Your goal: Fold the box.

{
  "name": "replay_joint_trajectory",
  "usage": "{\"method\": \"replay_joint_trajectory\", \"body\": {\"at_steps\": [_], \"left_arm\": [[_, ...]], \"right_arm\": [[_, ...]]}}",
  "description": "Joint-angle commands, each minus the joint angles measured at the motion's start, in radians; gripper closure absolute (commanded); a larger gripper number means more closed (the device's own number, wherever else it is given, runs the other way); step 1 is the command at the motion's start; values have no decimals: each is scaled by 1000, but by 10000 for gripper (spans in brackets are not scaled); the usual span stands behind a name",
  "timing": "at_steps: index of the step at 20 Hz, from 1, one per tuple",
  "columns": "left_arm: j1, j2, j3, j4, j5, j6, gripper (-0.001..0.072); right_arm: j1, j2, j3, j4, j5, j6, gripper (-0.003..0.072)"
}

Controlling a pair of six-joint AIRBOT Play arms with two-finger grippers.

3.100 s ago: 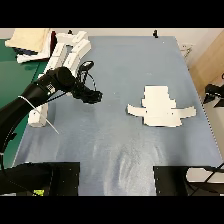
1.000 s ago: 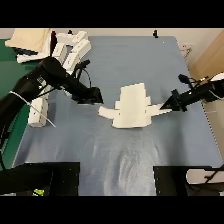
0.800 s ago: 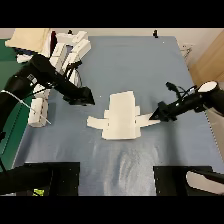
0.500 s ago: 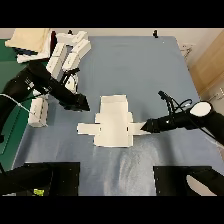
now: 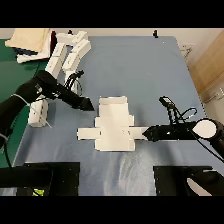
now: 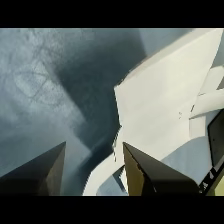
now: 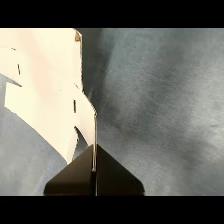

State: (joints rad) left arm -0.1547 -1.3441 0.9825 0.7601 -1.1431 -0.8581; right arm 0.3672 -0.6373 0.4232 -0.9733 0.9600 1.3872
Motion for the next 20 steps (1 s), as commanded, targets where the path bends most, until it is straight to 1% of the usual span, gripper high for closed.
{"method": "replay_joint_trajectory", "body": {"at_steps": [1,4,6,8,11,12,13,14,17,18,19,20], "left_arm": [[0,-130,39,-192,-8,159,171],[-2,-251,84,-340,-144,257,171],[-8,-308,103,-409,-216,302,171],[-22,-346,113,-412,-230,305,171],[-37,-375,113,-413,-252,322,172],[-40,-377,113,-412,-269,332,188],[-42,-377,114,-412,-291,351,280],[-44,-377,113,-411,-314,366,307],[-45,-377,114,-407,-340,380,310],[-45,-377,113,-407,-340,385,437],[-45,-377,113,-408,-343,398,545],[-45,-377,114,-408,-343,399,543]], "right_arm": [[16,13,-4,-14,4,30,687],[16,13,-4,-14,9,38,686],[15,13,-4,-14,8,38,686],[15,13,-4,-14,8,38,686],[15,13,-4,-14,8,45,686],[15,13,-4,-14,8,45,686],[15,13,-4,-14,8,46,686],[15,13,-4,-15,8,46,686],[15,13,-4,-15,8,46,687],[15,13,-4,-15,8,46,686],[15,13,-4,-15,8,46,686],[15,13,-4,-15,8,47,686]]}}
